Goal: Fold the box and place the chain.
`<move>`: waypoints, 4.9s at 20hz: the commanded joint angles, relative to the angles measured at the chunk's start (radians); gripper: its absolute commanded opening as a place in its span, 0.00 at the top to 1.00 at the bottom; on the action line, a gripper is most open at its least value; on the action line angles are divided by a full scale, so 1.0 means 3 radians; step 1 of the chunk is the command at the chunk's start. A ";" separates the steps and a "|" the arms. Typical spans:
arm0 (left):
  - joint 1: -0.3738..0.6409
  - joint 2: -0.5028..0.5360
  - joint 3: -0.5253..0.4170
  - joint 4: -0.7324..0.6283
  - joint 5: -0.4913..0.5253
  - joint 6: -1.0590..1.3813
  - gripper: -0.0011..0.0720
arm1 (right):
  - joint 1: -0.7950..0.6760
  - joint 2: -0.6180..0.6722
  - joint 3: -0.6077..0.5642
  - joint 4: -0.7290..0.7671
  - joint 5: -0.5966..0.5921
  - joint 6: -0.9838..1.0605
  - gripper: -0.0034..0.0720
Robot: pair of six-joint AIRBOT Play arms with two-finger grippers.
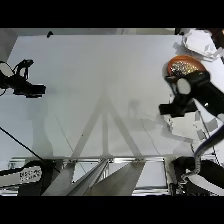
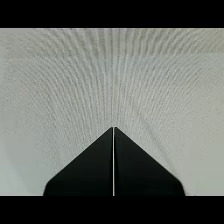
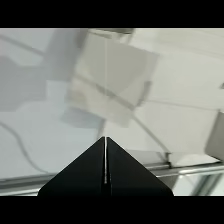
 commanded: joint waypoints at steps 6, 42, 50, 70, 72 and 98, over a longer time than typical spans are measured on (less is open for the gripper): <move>0.0001 -0.0001 -0.0001 0.0001 0.0001 0.0000 0.97 | -0.1896 0.0029 0.0033 -0.0624 -0.0201 -0.1008 0.26; 0.0001 -0.0003 -0.0001 0.0001 0.0001 0.0000 0.97 | -0.2176 -0.0219 -0.0117 0.1228 -0.0727 -0.2388 0.94; 0.0001 -0.0003 -0.0001 0.0001 0.0001 0.0000 0.97 | -0.1096 0.0491 -0.1156 0.2542 -0.1668 -0.2956 0.94; 0.0001 -0.0003 -0.0001 -0.0155 0.0081 -0.0001 0.97 | 0.0426 0.0521 -0.1298 0.2168 -0.2421 -0.1195 0.94; 0.0001 -0.0004 -0.0001 -0.0412 0.0080 0.0004 0.97 | 0.0426 0.0521 -0.1298 0.2015 -0.2289 -0.1034 0.94; -0.1395 -0.1390 0.0851 -0.3106 -0.1258 0.2632 0.28 | 0.0426 0.0521 -0.1298 0.1926 -0.2145 -0.0984 0.94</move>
